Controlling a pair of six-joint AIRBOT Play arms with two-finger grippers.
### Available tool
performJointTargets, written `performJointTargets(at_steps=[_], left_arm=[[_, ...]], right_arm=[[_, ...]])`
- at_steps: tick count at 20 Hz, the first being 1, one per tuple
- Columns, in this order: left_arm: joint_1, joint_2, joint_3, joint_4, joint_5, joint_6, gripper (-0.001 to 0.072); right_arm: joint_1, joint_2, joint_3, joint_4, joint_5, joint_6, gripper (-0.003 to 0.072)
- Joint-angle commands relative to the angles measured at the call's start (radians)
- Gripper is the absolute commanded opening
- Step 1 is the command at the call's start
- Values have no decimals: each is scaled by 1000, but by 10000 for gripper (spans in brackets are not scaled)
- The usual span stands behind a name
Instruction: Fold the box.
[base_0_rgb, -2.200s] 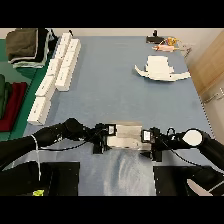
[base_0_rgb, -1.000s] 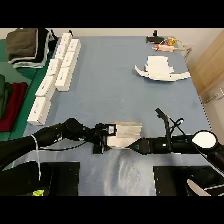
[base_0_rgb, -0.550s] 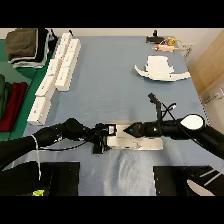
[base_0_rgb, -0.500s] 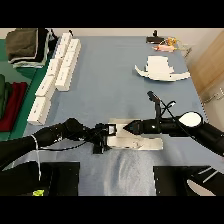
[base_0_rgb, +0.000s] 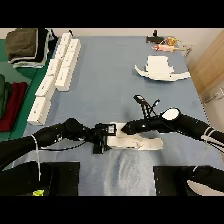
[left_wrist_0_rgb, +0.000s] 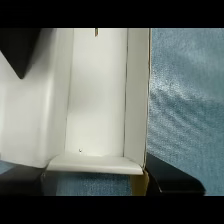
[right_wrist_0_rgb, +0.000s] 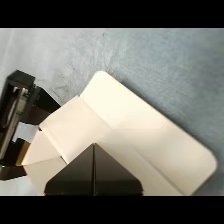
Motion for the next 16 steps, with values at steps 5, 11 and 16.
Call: performJointTargets(at_steps=[5, 11, 16], left_arm=[[0, 0, 1, 1, 0, 3, 477], [0, 0, 1, 1, 0, 3, 476], [0, 0, 1, 1, 0, 3, 477]], right_arm=[[17, -42, 2, -11, -11, -45, 11], [14, 42, 22, -15, -13, -45, 11], [14, 243, 47, -90, 39, -26, 11]])
